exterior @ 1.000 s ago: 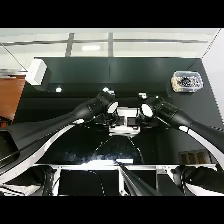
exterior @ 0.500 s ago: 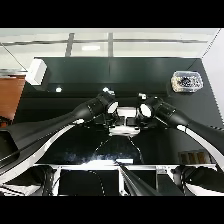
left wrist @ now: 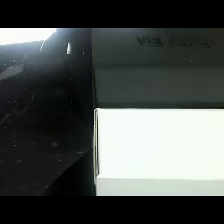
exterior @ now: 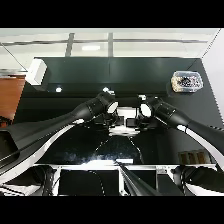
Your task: Fold the box and place the chain.
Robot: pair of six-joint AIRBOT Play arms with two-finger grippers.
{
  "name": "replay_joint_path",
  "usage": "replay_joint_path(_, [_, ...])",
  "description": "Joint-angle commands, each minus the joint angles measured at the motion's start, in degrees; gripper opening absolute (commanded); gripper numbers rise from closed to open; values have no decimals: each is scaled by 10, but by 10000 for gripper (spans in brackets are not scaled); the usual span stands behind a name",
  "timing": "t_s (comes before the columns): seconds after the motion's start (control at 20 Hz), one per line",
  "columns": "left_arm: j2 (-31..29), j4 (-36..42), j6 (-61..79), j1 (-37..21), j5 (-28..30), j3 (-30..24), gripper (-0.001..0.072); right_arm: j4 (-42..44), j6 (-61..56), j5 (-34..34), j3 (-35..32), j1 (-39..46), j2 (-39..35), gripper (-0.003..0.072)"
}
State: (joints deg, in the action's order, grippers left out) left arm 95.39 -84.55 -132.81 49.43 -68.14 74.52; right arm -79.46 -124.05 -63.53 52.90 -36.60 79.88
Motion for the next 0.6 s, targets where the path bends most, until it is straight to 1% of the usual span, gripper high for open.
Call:
replay_joint_path(0.0, [0, 0, 0, 0, 1, 0, 26, 3, 8, 4, 0, -1, -2, 10])
replay_joint_path(0.1, [0, 0, 0, 0, 1, 0, 26, 2, 9, 9, 0, 0, -9, 13])
replay_joint_path(0.15, [0, 0, 0, 0, 1, 0, 26, -1, 9, 10, 0, 1, -15, 100])
replay_joint_path(0.2, [0, 0, 0, 0, 2, 0, 26, -4, 8, 9, 0, 3, -21, 271])
replay_joint_path(0.25, [0, 0, 0, 0, 2, 0, 26, -6, 9, 7, 0, 6, -29, 340])
replay_joint_path(0.4, [0, 0, 0, 0, 1, 0, 26, -12, 30, 5, 0, 14, -69, 340])
replay_joint_path(0.45, [0, 0, 0, 0, 1, 0, 26, -5, 58, -1, 0, 21, -95, 340])
replay_joint_path(0.55, [0, 0, 0, 0, 1, 0, 27, -19, 95, -40, 0, 48, -169, 339])
